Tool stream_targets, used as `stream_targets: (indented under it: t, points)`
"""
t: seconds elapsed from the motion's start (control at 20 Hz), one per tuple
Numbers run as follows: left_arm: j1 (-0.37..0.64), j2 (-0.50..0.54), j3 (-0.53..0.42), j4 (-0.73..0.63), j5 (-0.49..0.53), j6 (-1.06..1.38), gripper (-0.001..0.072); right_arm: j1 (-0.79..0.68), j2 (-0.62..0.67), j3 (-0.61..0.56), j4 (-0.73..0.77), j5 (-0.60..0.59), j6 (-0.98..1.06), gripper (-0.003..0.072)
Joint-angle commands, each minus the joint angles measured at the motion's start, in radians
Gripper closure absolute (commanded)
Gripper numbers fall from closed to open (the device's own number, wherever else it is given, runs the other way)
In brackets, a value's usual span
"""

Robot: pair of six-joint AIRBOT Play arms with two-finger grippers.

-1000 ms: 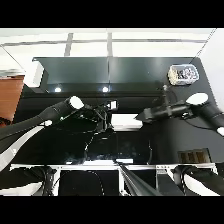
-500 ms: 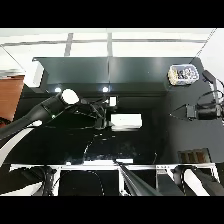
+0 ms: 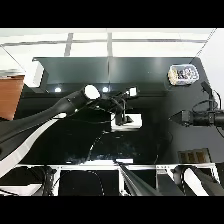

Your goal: Fold the box and place the chain.

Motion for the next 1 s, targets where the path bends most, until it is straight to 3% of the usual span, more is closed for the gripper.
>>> stream_targets:
  t: [0.0,0.45,0.8,0.95]
  points:
    - [-0.011,-0.056,0.037,0.004,-0.033,-0.064,-0.0006,-0.002,0.001,-0.015,0.000,-0.013,-0.017,0.0670]
    - [-0.016,-0.056,0.038,0.090,-0.121,-0.064,-0.0006,-0.002,0.001,-0.015,0.000,-0.037,-0.019,0.0670]
    - [-0.054,-0.056,0.038,0.304,-0.113,-0.064,-0.0006,-0.002,0.001,-0.016,0.000,-0.038,-0.019,0.0670]
    - [-0.097,-0.060,0.038,0.387,-0.040,-0.109,0.0015,-0.002,0.001,-0.016,0.001,-0.037,-0.019,0.0670]
